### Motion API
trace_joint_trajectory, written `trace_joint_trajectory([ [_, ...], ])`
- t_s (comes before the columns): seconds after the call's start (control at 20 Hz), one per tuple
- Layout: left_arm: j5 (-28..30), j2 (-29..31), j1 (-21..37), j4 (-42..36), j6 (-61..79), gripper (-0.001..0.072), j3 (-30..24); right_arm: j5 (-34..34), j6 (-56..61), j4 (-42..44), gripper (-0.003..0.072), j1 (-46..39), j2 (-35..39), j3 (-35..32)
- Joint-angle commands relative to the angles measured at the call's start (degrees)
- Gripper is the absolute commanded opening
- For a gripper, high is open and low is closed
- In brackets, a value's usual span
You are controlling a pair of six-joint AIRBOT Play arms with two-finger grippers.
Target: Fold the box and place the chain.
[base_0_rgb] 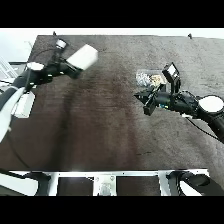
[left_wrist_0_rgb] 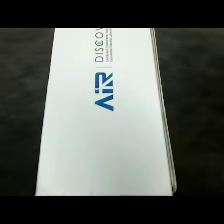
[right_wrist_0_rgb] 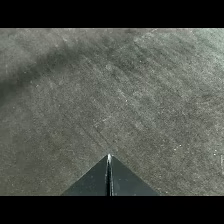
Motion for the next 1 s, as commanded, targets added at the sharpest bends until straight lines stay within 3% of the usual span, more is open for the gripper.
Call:
trace_joint_trajectory([
  [0.0, 14.34, 3.43, 5.53, 0.26, -7.91, 0.0022, -6.23, 0.02, 0.07, 0.02, 0.0014, 0.04, 0.02, -0.46],
  [0.3, 14.86, -2.01, 10.56, 0.17, -9.57, 0.0022, -7.93, -0.66, 0.07, 0.04, 0.0014, 0.04, 0.00, -0.48],
  [0.6, 22.77, -6.93, 10.56, 0.35, -9.44, 0.0023, -7.91, -1.44, 0.07, 0.76, 0.0014, 0.04, -1.31, -0.48],
  [0.95, 15.67, -7.76, 10.38, -0.83, -9.57, 0.0023, -6.51, -1.49, 0.04, 1.16, 0.0013, 0.04, -3.37, -0.48],
])
